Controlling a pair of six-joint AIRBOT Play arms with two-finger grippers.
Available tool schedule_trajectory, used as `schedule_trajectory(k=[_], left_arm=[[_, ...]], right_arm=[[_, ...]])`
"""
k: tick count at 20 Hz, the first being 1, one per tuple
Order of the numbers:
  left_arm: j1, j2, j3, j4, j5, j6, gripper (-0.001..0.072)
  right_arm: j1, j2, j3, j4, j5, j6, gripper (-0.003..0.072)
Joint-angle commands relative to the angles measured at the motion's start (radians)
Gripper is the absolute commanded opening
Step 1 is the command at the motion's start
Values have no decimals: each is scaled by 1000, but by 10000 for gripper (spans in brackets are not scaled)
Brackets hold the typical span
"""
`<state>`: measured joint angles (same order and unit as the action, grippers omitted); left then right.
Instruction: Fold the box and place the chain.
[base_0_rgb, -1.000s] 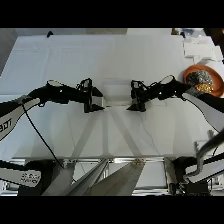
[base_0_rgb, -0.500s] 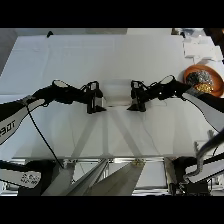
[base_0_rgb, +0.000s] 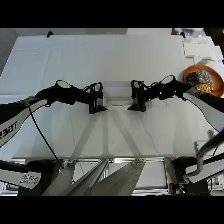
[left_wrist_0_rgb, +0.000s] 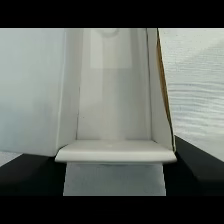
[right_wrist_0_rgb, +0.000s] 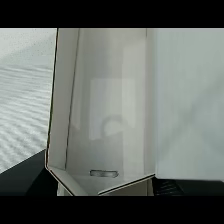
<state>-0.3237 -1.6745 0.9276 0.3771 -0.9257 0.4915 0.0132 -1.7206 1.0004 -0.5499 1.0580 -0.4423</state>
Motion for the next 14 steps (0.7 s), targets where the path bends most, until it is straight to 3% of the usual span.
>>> schedule_trajectory(k=[1, 14], left_arm=[[-2, -1, 1, -3, 13, -2, 223], [-2, -1, 1, -3, 13, -2, 215]], right_arm=[[1, 0, 0, 1, 0, 0, 458], [1, 0, 0, 1, 0, 0, 458]])
